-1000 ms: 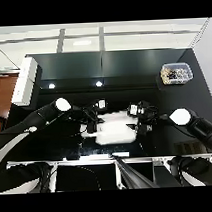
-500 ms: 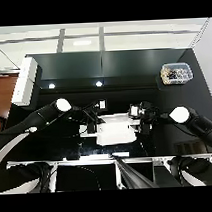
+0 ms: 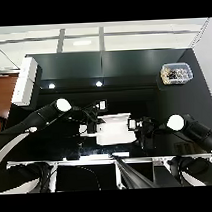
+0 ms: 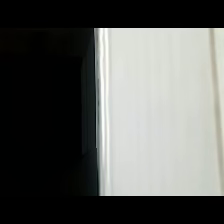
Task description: Fold the box and place the chain.
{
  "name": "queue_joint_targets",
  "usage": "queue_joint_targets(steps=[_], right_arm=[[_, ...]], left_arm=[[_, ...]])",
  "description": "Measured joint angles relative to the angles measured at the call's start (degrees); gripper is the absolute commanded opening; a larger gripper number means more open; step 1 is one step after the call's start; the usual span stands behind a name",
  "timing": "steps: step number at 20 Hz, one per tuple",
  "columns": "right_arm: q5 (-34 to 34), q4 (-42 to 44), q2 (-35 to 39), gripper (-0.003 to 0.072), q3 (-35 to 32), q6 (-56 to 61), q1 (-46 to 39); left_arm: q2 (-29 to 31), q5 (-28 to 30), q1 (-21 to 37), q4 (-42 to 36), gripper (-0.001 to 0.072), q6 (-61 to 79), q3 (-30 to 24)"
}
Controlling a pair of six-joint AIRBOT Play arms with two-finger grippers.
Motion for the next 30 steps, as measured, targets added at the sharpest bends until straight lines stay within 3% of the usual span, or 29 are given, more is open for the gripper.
queue_joint_targets(steps=[6,16,30], right_arm=[[-9.0,4.6,0.5,0.0650,1.8,0.2,2.8],[-10.2,2.6,0.9,0.0630,4.0,-0.7,0.4],[-8.6,7.9,0.4,0.0629,4.0,-5.0,-2.4]], left_arm=[[0.0,-0.5,-0.1,0.0,0.0030,0.1,0.0],[0.0,-1.6,0.0,-0.1,0.0029,0.1,0.0],[0.7,-1.9,0.0,0.5,0.0028,3.1,0.0]])
